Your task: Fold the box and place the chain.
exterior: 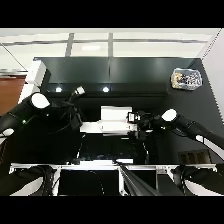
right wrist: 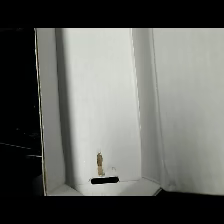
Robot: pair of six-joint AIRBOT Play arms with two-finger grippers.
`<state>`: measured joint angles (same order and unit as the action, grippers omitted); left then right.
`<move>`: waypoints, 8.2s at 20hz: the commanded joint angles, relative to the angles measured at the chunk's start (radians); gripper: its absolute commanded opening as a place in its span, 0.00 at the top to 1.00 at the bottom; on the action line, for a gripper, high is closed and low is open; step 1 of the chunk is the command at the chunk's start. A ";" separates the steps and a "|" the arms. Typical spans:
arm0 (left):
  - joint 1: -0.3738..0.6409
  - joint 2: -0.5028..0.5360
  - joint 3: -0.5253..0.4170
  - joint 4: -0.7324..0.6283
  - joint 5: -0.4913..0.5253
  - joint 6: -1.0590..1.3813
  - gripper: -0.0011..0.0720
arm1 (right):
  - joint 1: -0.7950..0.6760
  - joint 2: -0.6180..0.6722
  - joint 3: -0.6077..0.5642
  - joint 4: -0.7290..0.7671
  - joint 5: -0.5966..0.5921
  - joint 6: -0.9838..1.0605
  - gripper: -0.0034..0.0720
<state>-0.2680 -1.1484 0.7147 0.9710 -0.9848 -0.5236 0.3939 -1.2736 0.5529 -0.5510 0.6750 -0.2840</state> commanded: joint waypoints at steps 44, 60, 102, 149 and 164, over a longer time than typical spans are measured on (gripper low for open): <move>-0.261 -0.171 -0.065 -0.388 0.268 0.452 0.53 | 0.001 -0.001 0.001 0.000 0.000 -0.001 0.36; 0.347 0.029 -0.089 0.200 -0.009 -0.726 0.95 | 0.001 -0.001 0.001 0.000 0.000 -0.001 0.36; -0.068 -0.280 0.151 -0.287 -0.193 -0.682 0.20 | 0.001 -0.001 0.001 0.000 0.000 0.000 0.36; -0.450 -0.280 0.359 0.293 -0.074 -1.397 0.32 | 0.001 -0.001 0.001 0.001 0.000 0.000 0.36; -0.531 -0.285 0.365 0.569 -0.132 -1.778 0.45 | 0.001 -0.001 0.001 0.000 0.000 0.000 0.36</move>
<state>-0.7883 -1.4300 1.0782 1.4490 -1.0851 -2.2093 0.3939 -1.2743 0.5537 -0.5491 0.6731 -0.2832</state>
